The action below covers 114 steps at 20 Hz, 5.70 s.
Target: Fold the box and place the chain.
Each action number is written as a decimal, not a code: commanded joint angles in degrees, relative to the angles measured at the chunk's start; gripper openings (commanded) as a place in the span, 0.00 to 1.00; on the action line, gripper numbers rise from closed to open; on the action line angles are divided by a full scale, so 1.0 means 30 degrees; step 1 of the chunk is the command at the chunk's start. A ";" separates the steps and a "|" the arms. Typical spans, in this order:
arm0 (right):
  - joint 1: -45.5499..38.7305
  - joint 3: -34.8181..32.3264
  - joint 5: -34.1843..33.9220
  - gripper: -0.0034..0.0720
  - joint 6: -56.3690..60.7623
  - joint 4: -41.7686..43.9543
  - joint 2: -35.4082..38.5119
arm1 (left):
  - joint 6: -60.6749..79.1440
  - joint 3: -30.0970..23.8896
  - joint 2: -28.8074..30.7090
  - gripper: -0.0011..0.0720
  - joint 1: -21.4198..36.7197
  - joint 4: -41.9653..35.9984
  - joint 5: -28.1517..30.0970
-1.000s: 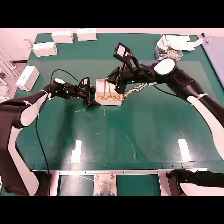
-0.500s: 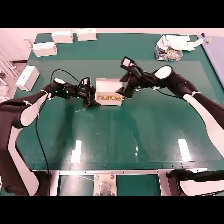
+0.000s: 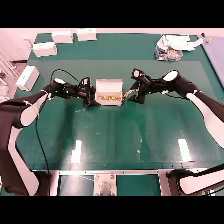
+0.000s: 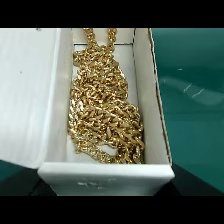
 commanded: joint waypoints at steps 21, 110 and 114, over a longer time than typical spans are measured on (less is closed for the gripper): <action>0.1071 0.0219 -0.4044 0.06 -0.2951 0.3191 -0.2463 | 0.0000 0.0000 0.0007 0.68 0.0015 0.0007 0.0007; 0.2484 0.7104 0.2841 0.48 -0.2339 0.4022 -0.1537 | 0.0000 0.0000 0.0007 0.68 0.0015 0.0007 0.0007; 0.2280 0.8604 0.2157 0.48 -0.2433 0.5209 -0.1086 | 0.0000 0.0000 0.0007 0.68 0.0015 0.0007 0.0007</action>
